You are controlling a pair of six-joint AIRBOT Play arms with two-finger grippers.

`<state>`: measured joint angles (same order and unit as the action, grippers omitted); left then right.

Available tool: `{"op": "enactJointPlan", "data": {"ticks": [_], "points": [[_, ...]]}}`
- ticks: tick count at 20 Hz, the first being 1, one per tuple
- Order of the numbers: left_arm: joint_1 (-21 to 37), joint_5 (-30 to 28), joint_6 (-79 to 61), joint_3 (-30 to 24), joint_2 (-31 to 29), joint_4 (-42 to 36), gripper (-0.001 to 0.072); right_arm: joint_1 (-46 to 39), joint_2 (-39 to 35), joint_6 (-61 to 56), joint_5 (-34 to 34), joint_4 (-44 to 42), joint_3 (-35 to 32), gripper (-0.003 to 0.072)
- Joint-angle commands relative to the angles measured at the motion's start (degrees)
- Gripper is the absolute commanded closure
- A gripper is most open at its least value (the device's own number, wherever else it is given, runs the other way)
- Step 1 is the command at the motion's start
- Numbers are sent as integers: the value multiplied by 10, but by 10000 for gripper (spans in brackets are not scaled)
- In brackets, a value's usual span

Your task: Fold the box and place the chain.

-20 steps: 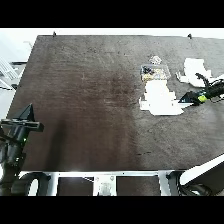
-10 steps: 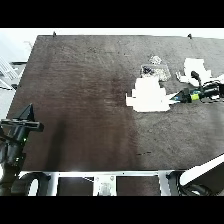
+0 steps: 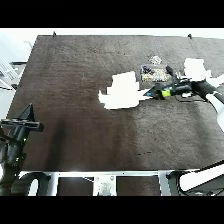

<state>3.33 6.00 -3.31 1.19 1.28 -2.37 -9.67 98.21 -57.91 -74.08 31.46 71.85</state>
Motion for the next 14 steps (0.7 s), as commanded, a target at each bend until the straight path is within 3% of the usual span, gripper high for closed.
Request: {"op": "enactJointPlan", "data": {"ticks": [1, 7, 14], "points": [[0, 0, 0, 0, 0, 0, 688, 67, -8, -33, 90, 2, -11, 681], [0, 0, 0, 0, 0, 0, 688, 93, -3, -53, 150, 85, -8, 680], [0, -9, 0, 0, 0, 0, 688, 114, 54, -34, 156, 99, 37, 680]]}}
